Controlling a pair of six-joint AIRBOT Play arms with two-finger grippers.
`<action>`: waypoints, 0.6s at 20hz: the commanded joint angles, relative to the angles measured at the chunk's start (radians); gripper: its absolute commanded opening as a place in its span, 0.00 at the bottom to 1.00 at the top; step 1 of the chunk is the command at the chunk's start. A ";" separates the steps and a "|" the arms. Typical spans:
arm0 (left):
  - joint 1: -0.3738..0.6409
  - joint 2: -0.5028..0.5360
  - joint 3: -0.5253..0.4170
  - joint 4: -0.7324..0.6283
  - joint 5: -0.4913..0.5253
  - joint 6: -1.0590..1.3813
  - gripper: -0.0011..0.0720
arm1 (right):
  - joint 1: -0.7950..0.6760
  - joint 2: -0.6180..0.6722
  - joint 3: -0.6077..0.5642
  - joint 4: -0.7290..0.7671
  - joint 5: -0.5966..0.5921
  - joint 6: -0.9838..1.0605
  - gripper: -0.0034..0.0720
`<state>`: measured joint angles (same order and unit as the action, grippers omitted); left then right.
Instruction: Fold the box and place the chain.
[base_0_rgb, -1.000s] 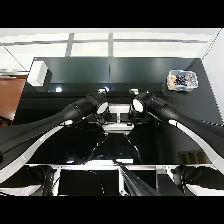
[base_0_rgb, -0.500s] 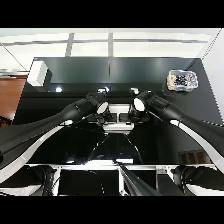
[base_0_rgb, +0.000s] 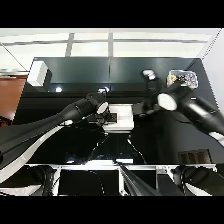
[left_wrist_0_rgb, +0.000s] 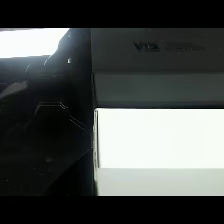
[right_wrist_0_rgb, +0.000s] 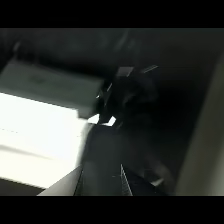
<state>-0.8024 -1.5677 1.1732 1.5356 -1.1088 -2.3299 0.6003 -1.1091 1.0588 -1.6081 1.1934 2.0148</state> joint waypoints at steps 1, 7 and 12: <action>0.000 -0.001 0.000 0.000 0.000 -0.001 0.05 | -0.080 0.135 0.000 -0.227 0.079 -0.015 0.41; 0.000 -0.001 0.000 0.000 0.000 -0.001 0.05 | -0.457 0.148 -0.073 -0.276 -0.098 -0.105 0.40; 0.000 -0.001 0.000 0.000 0.000 -0.001 0.05 | -0.698 0.040 -0.154 -0.198 -0.450 -0.019 1.00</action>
